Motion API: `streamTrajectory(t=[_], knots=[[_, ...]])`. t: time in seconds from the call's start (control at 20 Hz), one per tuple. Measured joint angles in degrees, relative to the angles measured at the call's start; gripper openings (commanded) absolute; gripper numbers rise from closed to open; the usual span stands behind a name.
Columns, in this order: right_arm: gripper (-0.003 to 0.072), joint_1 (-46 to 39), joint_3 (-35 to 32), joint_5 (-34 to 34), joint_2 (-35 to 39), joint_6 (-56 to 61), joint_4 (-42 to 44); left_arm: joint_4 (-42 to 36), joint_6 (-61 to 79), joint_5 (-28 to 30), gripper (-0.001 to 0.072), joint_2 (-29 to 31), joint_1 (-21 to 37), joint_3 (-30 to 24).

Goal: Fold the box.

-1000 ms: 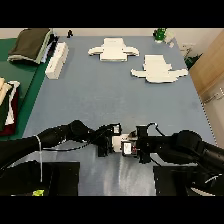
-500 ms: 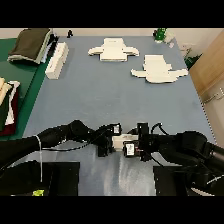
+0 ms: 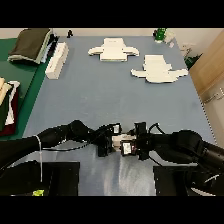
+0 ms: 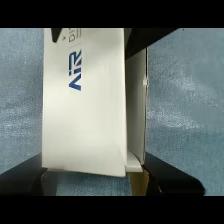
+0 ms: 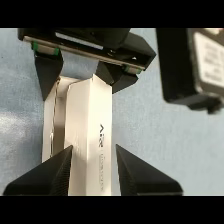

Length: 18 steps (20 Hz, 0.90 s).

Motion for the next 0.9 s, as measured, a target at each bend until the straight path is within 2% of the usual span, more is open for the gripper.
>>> streamTrajectory(t=[0.1,0.55,0.6,0.65,0.85,0.9], knots=[[0.0340,0.52,0.00,-0.22,-0.02,0.00,0.59,0.04,0.09,0.00,0.0424,0.00,0.00,0.00],[0.0332,1.33,0.00,-3.23,-0.26,-0.02,3.78,0.11,0.20,0.00,0.0424,0.00,0.00,0.00],[0.0266,1.36,-0.02,-3.80,-0.26,-0.02,4.17,0.11,0.15,0.00,0.0424,0.00,0.00,0.00],[0.0254,1.38,0.00,-4.15,-0.22,-0.02,4.42,0.13,0.17,0.02,0.0424,0.00,0.00,0.00],[0.0254,1.38,0.00,-4.76,0.02,-0.02,5.07,0.13,0.13,0.00,0.0424,0.00,0.00,0.00],[0.0278,1.40,0.00,-4.81,0.24,-0.02,5.22,0.13,0.11,0.00,0.0424,0.00,0.00,0.00]])
